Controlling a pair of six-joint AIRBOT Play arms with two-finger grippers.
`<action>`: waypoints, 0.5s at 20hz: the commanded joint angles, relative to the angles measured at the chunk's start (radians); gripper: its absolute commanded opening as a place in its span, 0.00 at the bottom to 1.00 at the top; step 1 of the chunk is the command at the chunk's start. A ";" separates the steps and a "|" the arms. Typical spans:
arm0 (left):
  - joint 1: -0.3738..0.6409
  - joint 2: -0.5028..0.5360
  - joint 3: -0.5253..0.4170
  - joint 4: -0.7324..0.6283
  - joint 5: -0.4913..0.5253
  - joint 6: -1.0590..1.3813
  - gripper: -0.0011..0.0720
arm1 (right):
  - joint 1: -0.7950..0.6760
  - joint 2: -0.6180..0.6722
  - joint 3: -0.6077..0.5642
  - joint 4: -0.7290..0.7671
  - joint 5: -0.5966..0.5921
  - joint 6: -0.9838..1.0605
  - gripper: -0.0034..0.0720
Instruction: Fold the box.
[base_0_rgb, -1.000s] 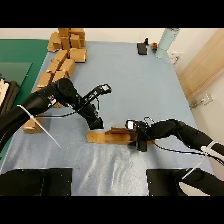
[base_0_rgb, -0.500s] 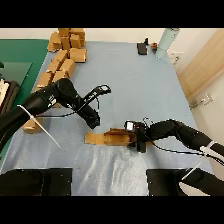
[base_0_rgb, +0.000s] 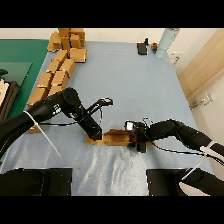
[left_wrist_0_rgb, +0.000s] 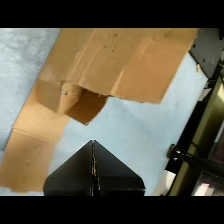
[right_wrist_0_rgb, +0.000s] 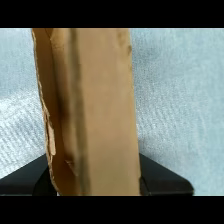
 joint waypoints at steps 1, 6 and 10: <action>-0.012 0.000 -0.011 -0.181 0.021 -0.003 0.03 | 0.002 0.001 0.000 0.000 0.001 0.000 0.72; -0.011 0.000 -0.011 -0.308 0.186 -0.039 0.03 | 0.003 0.001 0.000 0.000 -0.001 0.000 0.72; -0.011 0.000 -0.010 -0.309 0.203 -0.038 0.03 | 0.003 0.001 0.000 0.001 -0.010 0.000 0.73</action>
